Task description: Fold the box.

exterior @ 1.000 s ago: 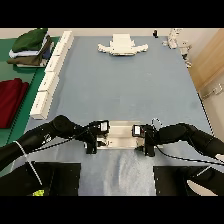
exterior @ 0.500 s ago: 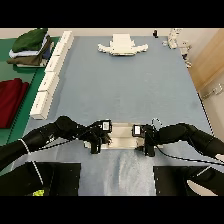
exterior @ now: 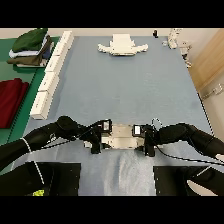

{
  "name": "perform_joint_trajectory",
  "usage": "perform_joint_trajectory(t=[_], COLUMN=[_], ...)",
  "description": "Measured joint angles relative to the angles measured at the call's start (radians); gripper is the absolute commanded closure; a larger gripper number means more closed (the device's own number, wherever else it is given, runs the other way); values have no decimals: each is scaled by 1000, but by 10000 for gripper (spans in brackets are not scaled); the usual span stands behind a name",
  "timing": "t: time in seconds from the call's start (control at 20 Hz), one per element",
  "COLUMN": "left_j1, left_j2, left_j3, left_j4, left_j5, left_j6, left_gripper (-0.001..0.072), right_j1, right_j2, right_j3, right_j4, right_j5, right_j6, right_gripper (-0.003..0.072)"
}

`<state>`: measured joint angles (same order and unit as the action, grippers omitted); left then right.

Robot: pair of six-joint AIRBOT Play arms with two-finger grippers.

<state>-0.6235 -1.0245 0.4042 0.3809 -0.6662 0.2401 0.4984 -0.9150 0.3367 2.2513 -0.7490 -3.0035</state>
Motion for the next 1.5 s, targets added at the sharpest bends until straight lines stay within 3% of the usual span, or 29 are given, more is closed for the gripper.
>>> perform_joint_trajectory(t=[0.1,0.15,0.2,0.4,0.65,0.8,0.95,1.2,1.5], left_j1=[0,0,0,1,31,126,267,428,442], left_j2=[0,2,5,59,228,340,382,310,164], left_j3=[0,0,0,0,0,0,-3,-32,-99], left_j4=[3,9,24,170,448,650,750,657,390], left_j5=[3,5,4,0,-51,-114,-189,-279,-264], left_j6=[-9,-26,-51,-304,-852,-1261,-1523,-1572,-1392], left_gripper=[571,671,695,695,695,695,696,697,698], right_j1=[0,0,0,0,0,0,0,0,0], right_j2=[0,0,0,0,0,0,0,0,0], right_j3=[0,0,0,0,0,0,0,0,0], right_j4=[0,0,0,0,0,0,0,0,0], right_j5=[0,0,0,0,0,0,0,0,0], right_j6=[0,-1,-1,-1,-1,-1,0,0,0], right_gripper=[205,205,205,205,205,205,204,205,205])
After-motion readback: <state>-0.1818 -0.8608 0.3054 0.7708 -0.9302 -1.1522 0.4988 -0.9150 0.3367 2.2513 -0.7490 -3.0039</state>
